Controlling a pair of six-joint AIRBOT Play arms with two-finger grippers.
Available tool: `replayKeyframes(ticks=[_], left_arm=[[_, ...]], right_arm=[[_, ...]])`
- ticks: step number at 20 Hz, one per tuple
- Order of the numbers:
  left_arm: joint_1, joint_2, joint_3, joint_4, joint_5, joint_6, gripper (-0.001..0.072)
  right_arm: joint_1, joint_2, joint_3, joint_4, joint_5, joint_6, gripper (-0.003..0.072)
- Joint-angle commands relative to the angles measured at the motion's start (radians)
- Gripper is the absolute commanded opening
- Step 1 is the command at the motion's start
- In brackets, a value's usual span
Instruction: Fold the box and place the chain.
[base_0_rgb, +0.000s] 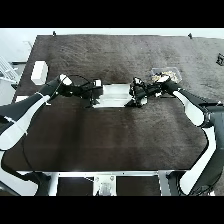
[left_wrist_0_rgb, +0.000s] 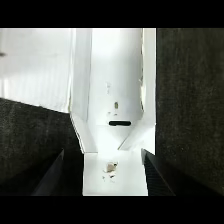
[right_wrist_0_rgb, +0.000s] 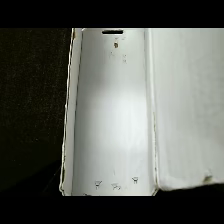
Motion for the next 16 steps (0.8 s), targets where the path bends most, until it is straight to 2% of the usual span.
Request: replayKeyframes(ticks=[1,2,3,10,11,12,16], left_arm=[[0.0,-0.008,0.0,-0.029,-0.009,0.0,0.0555],[0.0,-0.013,0.0,-0.033,-0.009,0.0,0.0534],[0.0,-0.02,0.0,-0.033,-0.014,0.0,0.0473],[0.0,-0.035,0.0,-0.066,-0.016,0.004,0.0464],[0.0,-0.035,0.0,-0.066,-0.016,0.008,0.0424],[0.0,-0.035,0.0,-0.066,-0.016,0.008,0.0274],[0.0,-0.035,0.0,-0.075,-0.016,0.011,0.0277]], right_arm=[[0.001,0.0,0.0,0.0,0.0,0.0,0.0518],[0.001,0.0,0.0,0.0,0.0,0.0,0.0517],[0.001,0.0,0.0,0.0,0.0,0.0,0.0517],[0.001,0.0,0.0,0.0,0.0,0.0,0.0517],[0.001,0.0,0.0,0.0,0.0,0.0,0.0517],[0.001,0.0,0.0,0.0,0.0,0.0,0.0517],[0.001,0.0,0.0,0.0,0.0,0.0,0.0517]])
